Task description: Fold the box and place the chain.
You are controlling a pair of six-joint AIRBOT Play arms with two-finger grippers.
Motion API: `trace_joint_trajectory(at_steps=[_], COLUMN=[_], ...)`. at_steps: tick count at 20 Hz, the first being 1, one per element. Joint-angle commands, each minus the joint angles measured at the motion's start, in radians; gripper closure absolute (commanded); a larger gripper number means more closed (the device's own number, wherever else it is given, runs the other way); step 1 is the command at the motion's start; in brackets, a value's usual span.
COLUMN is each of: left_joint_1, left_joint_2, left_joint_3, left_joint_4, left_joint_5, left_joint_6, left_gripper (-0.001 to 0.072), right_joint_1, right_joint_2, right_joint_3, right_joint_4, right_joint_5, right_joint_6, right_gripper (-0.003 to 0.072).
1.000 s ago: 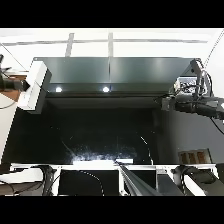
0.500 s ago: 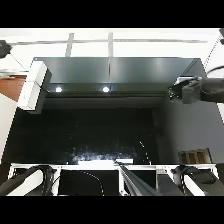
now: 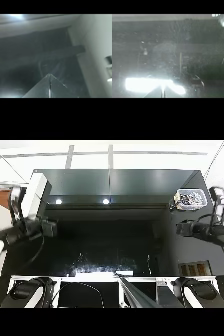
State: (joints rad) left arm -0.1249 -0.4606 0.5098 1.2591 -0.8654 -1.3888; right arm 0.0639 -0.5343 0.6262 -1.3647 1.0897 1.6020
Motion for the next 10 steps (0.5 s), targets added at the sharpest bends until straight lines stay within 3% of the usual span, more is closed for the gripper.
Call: trace_joint_trajectory(at_steps=[1,4,10], left_joint_1=[-0.013,0.028,0.032], left_joint_2=[0.155,0.154,0.155], left_joint_3=[-0.092,-0.040,-0.039], left_joint_4=[0.159,0.187,0.169], left_joint_5=[0.007,-0.029,-0.029], left_joint_6=[-0.085,-0.085,-0.085], left_gripper=[0.0678,0.0675,0.0674], right_joint_1=[0.000,0.000,0.000], right_joint_2=[0.021,0.021,0.021], right_joint_3=[-0.105,-0.105,-0.105], right_joint_4=[-0.008,0.002,0.002], right_joint_5=[-0.159,-0.175,-0.174], right_joint_6=[0.032,0.032,0.032], right_gripper=[0.0644,0.0644,0.0644])
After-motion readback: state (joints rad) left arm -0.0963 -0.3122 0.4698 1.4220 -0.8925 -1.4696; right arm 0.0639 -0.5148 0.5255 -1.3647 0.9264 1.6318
